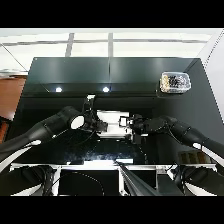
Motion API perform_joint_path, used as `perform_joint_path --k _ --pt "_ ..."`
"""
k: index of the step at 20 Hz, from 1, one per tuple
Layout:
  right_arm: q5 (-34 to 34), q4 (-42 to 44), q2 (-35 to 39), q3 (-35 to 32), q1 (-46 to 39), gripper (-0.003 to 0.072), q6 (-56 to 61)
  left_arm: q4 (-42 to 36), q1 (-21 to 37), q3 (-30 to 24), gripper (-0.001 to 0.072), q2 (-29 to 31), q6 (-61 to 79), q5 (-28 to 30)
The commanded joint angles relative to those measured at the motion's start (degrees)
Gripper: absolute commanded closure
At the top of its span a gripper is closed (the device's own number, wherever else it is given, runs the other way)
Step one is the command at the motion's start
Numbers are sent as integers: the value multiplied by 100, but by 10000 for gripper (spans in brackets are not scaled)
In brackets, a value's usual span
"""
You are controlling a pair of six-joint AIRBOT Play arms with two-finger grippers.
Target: Fold the box and place the chain.
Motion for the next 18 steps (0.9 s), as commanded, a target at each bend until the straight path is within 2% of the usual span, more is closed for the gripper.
perform_joint_path --k 1,11,13,18 --pt "-2 4 -4 -4 -2 285 2 127 -94 380 423 -389 -177 -595" --pt "0 13 -4 -4 -2 285 20 295 -118 444 437 -551 -850 -616" --pt "-2 13 -4 -4 -2 285 20 286 -122 516 488 -629 -859 -625" --pt "-2 13 -4 -4 -2 285 57 404 -216 811 488 -839 -861 -758"
